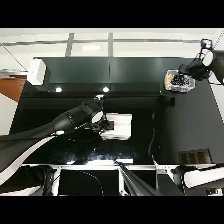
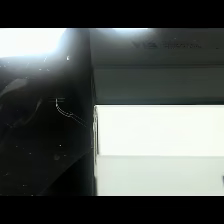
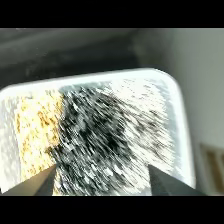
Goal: Fold the box and place the chain.
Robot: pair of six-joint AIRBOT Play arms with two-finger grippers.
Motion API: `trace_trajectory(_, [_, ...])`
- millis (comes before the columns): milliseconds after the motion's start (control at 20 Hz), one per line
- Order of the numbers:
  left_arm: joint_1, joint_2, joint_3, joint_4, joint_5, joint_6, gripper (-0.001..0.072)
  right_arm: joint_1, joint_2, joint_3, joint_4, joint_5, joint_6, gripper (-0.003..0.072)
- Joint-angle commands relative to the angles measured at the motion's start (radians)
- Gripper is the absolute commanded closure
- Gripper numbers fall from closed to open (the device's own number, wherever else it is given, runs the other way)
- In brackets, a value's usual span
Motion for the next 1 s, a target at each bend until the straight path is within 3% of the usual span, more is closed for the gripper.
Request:
trace_trajectory(0, [0.0,0.0,0.0,-0.023,-0.002,0.0,0.0679,-0.011,-0.182,0.167,0.093,0.106,-0.034,0.0097])
trace_trajectory(200, [0.0,0.0,0.0,-0.024,-0.001,0.0,0.0678,-0.011,-0.21,0.168,0.093,0.119,-0.038,0.0099])
trace_trajectory(250, [0.0,0.0,0.0,-0.024,0.0,0.0,0.0679,-0.011,-0.214,0.168,0.093,0.121,-0.038,0.0155])
trace_trajectory(400, [0.0,0.0,0.0,-0.025,0.0,0.0,0.0679,-0.011,-0.227,0.168,0.093,0.119,-0.038,0.016])
trace_trajectory(450, [0.0,0.0,0.0,-0.025,0.001,0.0,0.0679,-0.011,-0.23,0.168,0.092,0.119,-0.038,0.0274])
trace_trajectory(500, [0.0,0.0,0.0,-0.025,0.0,0.0,0.0679,-0.011,-0.232,0.168,0.09,0.115,-0.038,0.0293])
trace_trajectory(550, [0.0,0.0,0.0,-0.025,0.0,0.0,0.0679,-0.012,-0.231,0.17,0.086,0.107,-0.038,0.0483])
trace_trajectory(600, [0.0,0.0,0.0,-0.025,0.0,0.0,0.0679,-0.014,-0.231,0.178,0.085,0.111,-0.045,0.0621])
trace_trajectory(800, [0.0,0.0,0.0,-0.025,-0.002,0.0,0.0679,-0.031,-0.187,0.269,0.083,0.173,-0.128,0.0643])
trace_trajectory(950, [0.0,0.0,0.0,-0.025,-0.001,0.0,0.0679,-0.056,-0.082,0.312,0.132,0.171,-0.161,0.0644])
